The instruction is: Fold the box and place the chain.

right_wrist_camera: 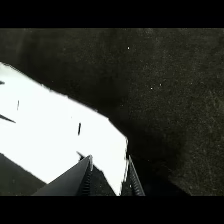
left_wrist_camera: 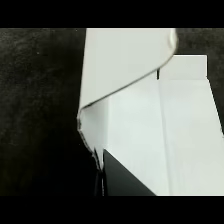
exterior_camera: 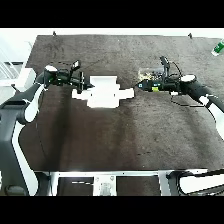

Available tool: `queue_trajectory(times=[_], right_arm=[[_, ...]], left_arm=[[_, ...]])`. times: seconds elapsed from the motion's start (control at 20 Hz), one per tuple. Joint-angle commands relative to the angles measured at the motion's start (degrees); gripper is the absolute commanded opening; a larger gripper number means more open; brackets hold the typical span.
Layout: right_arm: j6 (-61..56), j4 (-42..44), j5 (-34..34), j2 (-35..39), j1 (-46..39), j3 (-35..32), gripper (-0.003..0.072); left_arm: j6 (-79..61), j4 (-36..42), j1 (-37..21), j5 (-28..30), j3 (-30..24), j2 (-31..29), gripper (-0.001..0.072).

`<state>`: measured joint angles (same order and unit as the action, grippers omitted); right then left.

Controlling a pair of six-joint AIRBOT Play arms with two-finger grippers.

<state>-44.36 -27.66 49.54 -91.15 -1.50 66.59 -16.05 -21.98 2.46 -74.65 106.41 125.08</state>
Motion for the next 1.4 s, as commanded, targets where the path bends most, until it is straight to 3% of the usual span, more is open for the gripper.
queue_trajectory(times=[0.0, 0.25, 0.65, 0.8, 1.0, 1.1, 1.35], right_arm=[[0.07, 0.02, 0.04, 0.04, 0.07, -0.02, 0.0291], [0.07, 0.04, 0.02, 0.04, 0.9, -0.02, 0.0291], [3.89, 0.0, -0.02, 0.04, 1.7, -0.02, 0.0294], [8.85, 0.13, 0.0, 0.07, 1.68, -0.02, 0.0443], [15.56, 0.26, 0.0, 0.07, 2.16, -0.02, 0.0454], [19.54, 0.24, 0.0, 0.04, 2.54, -0.02, 0.0513], [33.81, 0.22, 1.55, 0.04, 4.96, 0.0, 0.0515]], left_arm=[[-2.01, 3.1, 0.0, 1.97, -0.24, 0.24, 0.0012], [-1.99, -1.18, 0.98, -2.21, -0.24, 1.4, 0.0013], [-1.99, -3.63, 1.62, -2.34, -0.24, 2.16, 0.0017], [-1.99, -5.64, 1.62, -2.36, -0.24, 2.12, 0.0017], [-1.99, -6.38, 1.62, -2.4, -0.22, 2.05, 0.0018], [-1.99, -6.36, 1.62, -2.4, -0.11, 2.05, 0.0018], [-1.95, -6.36, 1.62, -2.36, -0.11, 2.05, 0.0018]])
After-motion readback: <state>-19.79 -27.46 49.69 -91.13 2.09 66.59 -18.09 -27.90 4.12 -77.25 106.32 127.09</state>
